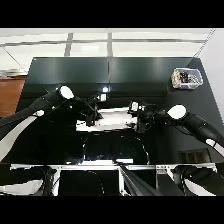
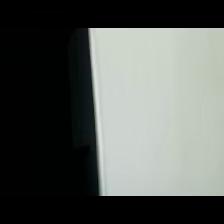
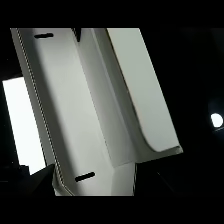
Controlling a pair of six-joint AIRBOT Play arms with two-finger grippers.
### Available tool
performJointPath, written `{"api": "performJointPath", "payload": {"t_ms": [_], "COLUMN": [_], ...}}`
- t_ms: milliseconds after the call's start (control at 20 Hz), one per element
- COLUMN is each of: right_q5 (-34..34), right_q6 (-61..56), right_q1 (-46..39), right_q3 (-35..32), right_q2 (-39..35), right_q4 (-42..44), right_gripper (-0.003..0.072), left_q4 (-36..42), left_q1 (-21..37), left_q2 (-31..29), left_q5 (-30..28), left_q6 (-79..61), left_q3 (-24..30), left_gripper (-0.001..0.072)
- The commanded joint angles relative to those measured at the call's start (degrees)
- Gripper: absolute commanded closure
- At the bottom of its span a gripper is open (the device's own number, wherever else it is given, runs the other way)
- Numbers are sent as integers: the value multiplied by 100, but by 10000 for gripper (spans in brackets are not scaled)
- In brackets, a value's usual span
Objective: Fold the box and place the chain.
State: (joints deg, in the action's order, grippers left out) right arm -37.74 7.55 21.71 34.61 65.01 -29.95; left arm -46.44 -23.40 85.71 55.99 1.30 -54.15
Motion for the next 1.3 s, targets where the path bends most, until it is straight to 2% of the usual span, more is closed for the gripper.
{"api": "performJointPath", "payload": {"t_ms": [0,300,600,1000,1250], "right_q5": [-173,-664,-660,-638,-505], "right_q6": [437,1202,1550,1508,1185], "right_q1": [-107,-162,-162,-160,-61], "right_q3": [44,44,44,125,157], "right_q2": [138,505,909,1126,1156], "right_q4": [341,649,660,546,157], "right_gripper": [-20,-19,-19,-17,-17], "left_q4": [0,0,-4,-2,-2], "left_q1": [4,4,4,4,4], "left_q2": [4,4,7,7,7], "left_q5": [13,9,-57,-24,-22], "left_q6": [-2,-2,-4,-2,-4], "left_q3": [2,2,2,2,2], "left_gripper": [686,686,686,686,686]}}
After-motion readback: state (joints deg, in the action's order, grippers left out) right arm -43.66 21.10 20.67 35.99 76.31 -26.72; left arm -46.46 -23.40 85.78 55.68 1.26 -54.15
